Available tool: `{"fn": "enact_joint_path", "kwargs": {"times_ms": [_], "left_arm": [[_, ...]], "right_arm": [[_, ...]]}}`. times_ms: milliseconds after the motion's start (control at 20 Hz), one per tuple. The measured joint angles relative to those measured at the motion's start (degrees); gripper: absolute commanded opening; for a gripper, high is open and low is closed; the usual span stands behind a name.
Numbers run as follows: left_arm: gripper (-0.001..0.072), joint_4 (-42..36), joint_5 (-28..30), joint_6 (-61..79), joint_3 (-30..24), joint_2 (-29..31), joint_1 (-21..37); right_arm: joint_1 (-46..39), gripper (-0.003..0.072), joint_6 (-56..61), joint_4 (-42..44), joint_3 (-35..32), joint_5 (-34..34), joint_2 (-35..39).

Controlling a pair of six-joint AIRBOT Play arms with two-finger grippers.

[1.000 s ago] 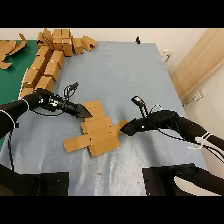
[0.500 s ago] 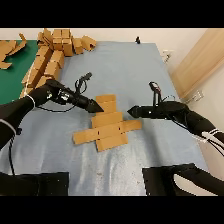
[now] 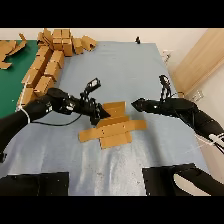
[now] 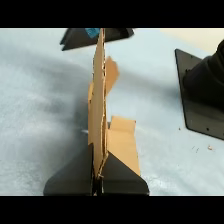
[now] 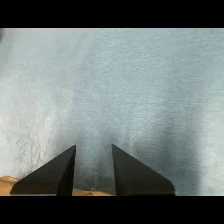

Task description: Fold the box.

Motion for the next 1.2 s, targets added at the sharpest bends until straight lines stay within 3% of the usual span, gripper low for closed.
{"fn": "enact_joint_path", "kwargs": {"times_ms": [400, 800, 1200], "left_arm": [[0.0012, -0.4, 3.8, 7.8, -7.0, 3.4, -2.2], [0.0012, -0.7, 3.1, 14.9, -7.9, 3.7, -2.5], [0.0012, -3.9, 6.6, 21.1, -7.1, 3.7, -2.6]], "right_arm": [[0.0, 0.0355, 0.4, 0.1, 0.0, 0.4, 0.3], [0.0, 0.0354, 0.4, 0.1, 0.0, 0.5, 0.3], [0.0, 0.0354, 0.5, 0.1, 0.0, 0.5, 0.3]]}}
